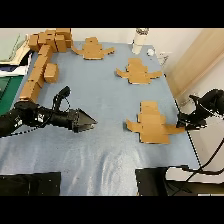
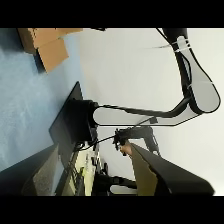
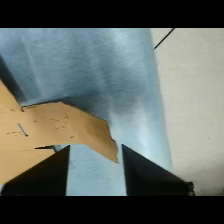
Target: Fold the box.
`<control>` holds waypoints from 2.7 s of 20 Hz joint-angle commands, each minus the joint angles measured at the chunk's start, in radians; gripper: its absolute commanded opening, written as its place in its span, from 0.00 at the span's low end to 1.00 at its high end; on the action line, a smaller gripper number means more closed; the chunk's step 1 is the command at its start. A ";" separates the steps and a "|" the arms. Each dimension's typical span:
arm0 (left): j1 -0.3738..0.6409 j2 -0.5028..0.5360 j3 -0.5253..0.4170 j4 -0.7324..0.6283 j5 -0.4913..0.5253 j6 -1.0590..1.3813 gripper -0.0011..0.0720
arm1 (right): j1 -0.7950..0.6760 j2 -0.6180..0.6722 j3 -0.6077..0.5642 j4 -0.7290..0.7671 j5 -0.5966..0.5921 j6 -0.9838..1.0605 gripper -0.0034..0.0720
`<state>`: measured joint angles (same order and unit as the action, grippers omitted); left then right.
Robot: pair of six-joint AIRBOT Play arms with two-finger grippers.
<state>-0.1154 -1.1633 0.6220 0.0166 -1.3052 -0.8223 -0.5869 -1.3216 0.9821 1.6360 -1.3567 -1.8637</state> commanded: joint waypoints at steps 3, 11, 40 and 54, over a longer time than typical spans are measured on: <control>-0.003 0.000 0.000 -0.002 -0.042 0.004 0.97 | 0.021 -0.037 -0.001 0.302 -0.094 -0.204 0.25; -0.001 -0.001 0.000 0.000 -0.039 0.086 0.97 | 0.247 -0.005 -0.030 0.756 -0.109 -0.195 0.05; 0.105 -0.199 0.170 0.303 0.175 0.082 0.91 | 0.743 0.238 -0.456 0.771 0.373 -0.422 0.05; 0.046 -0.543 0.426 0.211 0.101 0.153 0.91 | 0.745 0.256 -0.460 0.768 0.374 -0.424 0.05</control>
<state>-0.0475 -1.6493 0.9760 0.2321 -1.1877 -0.6651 0.1570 -1.0664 0.5228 2.4054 -0.9829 -2.2868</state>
